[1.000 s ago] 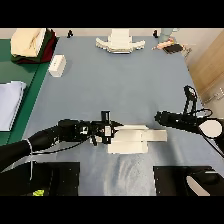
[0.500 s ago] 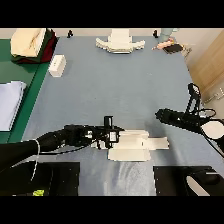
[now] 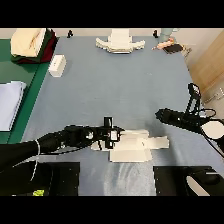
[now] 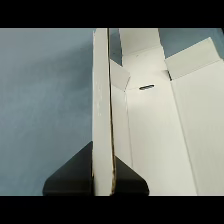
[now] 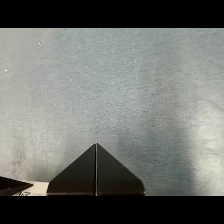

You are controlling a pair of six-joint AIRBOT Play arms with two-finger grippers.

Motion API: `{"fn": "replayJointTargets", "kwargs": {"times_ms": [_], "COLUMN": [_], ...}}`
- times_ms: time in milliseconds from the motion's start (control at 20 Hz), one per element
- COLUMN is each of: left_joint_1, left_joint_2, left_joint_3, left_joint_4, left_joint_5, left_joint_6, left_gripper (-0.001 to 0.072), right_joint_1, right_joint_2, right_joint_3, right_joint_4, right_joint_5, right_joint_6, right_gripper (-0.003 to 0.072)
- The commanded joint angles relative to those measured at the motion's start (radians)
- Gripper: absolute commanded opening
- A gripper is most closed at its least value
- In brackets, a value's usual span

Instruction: Fold the box.

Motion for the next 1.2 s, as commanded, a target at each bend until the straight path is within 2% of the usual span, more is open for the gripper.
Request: {"fn": "replayJointTargets", "kwargs": {"times_ms": [0,150,650,700,750,800,900,950,1150], "left_joint_1": [-0.031,-0.055,-0.061,-0.061,-0.061,-0.061,-0.063,-0.063,-0.063], "left_joint_2": [0.025,0.036,0.123,0.121,0.12,0.118,0.118,0.118,0.118], "left_joint_3": [0.0,0.0,0.027,0.027,0.027,0.027,0.027,0.028,0.028], "left_joint_4": [0.004,0.028,0.03,0.03,0.03,0.03,0.033,0.046,0.061], "left_joint_5": [0.007,0.051,0.071,0.071,0.071,0.071,0.084,0.089,0.138], "left_joint_6": [-0.033,-0.116,-0.115,-0.115,-0.119,-0.153,-0.159,-0.159,-0.159], "left_gripper": [0.0014,0.0014,0.002,0.0105,0.0366,0.0399,0.0094,0.0025,0.0014], "right_joint_1": [0.0,0.0,0.0,0.0,0.0,0.0,0.0,0.0,0.0], "right_joint_2": [0.001,0.001,0.001,0.001,0.001,0.001,0.001,0.001,0.001], "right_joint_3": [0.001,0.001,0.001,0.001,0.001,0.001,0.001,0.001,0.001], "right_joint_4": [-0.001,0.0,0.001,0.005,0.007,0.008,0.008,0.008,0.008], "right_joint_5": [-0.001,-0.003,-0.003,-0.003,-0.003,-0.002,0.0,0.0,0.0], "right_joint_6": [-0.001,-0.008,-0.008,-0.008,-0.008,-0.008,-0.008,-0.008,-0.008], "right_gripper": [0.0002,0.0002,0.0002,0.0002,0.0002,0.0002,0.0002,0.0002,0.0001]}}
